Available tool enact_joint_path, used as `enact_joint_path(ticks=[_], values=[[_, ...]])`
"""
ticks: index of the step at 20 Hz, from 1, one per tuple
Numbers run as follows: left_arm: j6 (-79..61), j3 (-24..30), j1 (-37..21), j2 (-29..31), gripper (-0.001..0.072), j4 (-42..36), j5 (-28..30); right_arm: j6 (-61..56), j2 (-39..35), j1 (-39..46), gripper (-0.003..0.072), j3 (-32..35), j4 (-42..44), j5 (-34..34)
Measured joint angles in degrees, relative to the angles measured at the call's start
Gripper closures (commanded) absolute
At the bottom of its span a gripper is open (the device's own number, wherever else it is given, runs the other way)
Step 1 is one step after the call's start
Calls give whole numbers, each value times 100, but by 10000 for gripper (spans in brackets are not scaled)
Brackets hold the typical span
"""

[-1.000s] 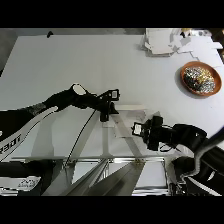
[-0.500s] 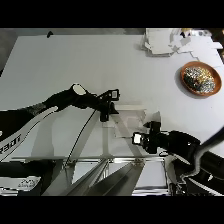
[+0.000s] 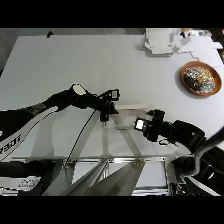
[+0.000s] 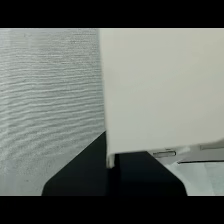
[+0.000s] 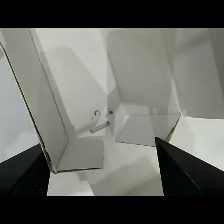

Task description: Fold the box and place the chain.

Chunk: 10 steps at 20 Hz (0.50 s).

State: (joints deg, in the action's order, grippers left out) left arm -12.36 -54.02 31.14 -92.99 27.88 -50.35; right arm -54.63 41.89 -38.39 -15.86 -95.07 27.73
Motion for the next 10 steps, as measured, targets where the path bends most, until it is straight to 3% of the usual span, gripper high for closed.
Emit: enact_joint_path(ticks=[10], values=[[-2, 0, 0, 0, 698, 0, -2, 1895, 83, 769, -8, -195, 1547, 74]])
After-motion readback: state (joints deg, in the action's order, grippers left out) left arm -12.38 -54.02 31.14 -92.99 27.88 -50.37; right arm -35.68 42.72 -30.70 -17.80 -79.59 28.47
